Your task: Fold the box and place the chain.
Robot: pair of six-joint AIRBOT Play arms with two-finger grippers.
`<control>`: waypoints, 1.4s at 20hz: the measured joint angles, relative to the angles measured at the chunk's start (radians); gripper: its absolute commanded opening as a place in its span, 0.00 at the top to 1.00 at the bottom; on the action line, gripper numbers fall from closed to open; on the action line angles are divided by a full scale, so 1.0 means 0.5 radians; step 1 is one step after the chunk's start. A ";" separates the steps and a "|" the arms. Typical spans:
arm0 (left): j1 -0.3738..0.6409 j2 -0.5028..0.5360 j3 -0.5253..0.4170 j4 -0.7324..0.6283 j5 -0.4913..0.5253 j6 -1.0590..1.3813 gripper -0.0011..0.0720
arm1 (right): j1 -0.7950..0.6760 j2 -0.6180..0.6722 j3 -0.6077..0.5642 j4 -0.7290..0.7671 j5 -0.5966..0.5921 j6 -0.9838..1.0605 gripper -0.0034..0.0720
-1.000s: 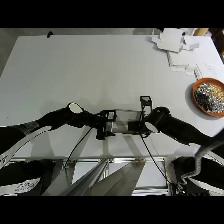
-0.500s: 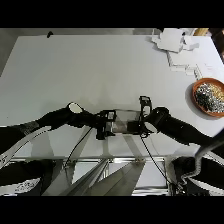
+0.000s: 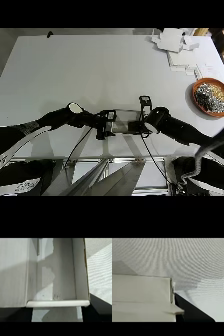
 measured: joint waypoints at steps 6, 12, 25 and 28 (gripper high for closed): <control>0.000 0.000 0.000 0.000 0.000 0.000 0.70 | 0.000 0.000 0.000 -0.052 0.066 -0.001 0.66; 0.000 0.000 0.000 -0.001 0.002 0.000 0.70 | 0.000 0.000 -0.001 -0.072 0.043 -0.002 0.86; -0.001 -0.001 0.000 0.003 -0.002 0.003 0.70 | 0.000 0.142 0.133 -0.091 0.343 -0.639 0.49; -0.001 -0.001 0.000 0.002 -0.002 0.002 0.70 | -0.018 0.320 0.328 -0.135 0.607 -0.929 0.49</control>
